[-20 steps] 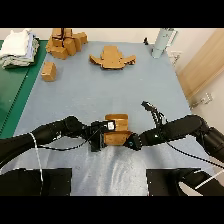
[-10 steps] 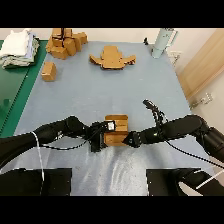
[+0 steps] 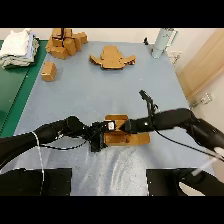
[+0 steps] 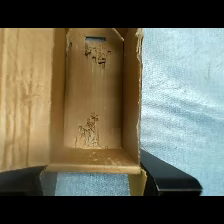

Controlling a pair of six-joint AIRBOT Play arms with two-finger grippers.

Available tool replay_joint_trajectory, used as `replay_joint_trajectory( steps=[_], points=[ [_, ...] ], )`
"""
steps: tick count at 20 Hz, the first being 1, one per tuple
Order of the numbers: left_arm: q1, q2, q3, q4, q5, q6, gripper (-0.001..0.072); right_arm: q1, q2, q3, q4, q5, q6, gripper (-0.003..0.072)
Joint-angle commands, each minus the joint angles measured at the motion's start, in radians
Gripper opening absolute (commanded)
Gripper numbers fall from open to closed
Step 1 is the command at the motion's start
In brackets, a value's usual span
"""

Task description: Fold the box.

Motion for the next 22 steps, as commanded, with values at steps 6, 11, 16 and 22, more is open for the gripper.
replay_joint_trajectory(
  steps=[6,11,16,22],
  points=[
    [0.0,0.0,0.0,0.001,-0.002,0.0,0.0524,0.012,-0.438,0.185,-0.079,0.048,-0.167,0.0004],
    [0.0,0.0,0.0,0.001,-0.002,0.0,0.0524,0.014,-0.486,0.185,-0.077,0.005,-0.251,0.0004],
    [0.0,0.0,0.0,0.001,-0.002,0.0,0.0524,0.01,-0.36,0.185,-0.107,0.015,-0.331,0.0004],
    [0.0,0.0,0.0,0.001,-0.002,0.0,0.0523,0.011,-0.053,0.148,-0.368,-0.127,-0.252,0.0003]
  ],
)
